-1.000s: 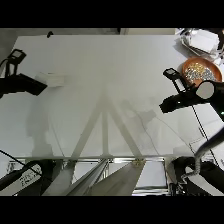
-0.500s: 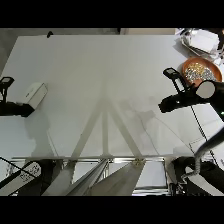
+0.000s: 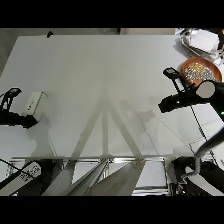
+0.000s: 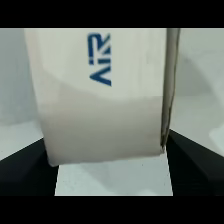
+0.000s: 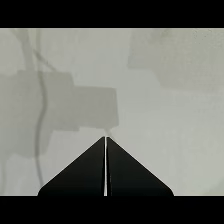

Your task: Fold the box and place the chain.

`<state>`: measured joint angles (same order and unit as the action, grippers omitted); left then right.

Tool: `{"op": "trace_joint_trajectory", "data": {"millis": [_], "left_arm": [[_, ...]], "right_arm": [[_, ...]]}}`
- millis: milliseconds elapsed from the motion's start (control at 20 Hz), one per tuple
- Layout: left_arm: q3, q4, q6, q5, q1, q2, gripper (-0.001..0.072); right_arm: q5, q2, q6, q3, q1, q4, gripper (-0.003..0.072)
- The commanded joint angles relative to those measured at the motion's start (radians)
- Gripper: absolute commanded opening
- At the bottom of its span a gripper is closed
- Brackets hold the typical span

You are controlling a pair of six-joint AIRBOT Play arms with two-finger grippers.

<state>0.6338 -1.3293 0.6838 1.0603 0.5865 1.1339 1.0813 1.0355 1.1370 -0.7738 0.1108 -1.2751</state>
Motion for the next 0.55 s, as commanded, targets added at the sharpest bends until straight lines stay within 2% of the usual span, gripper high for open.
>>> {"op": "trace_joint_trajectory", "data": {"millis": [0, 200, 500], "left_arm": [[0.002, -0.006, -0.005, -0.006, 0.001, -0.059, 0.0698], [0.002, -0.006, -0.050, -0.056, -0.005, -0.141, 0.0698], [0.002, -0.006, -0.082, -0.095, -0.045, -0.144, 0.0698]], "right_arm": [[0.000, 0.000, 0.000, 0.000, -0.001, 0.000, 0.0014], [0.000, 0.000, 0.000, 0.000, -0.001, 0.000, 0.0014], [0.000, 0.000, 0.000, 0.000, -0.001, 0.000, 0.0014]]}}
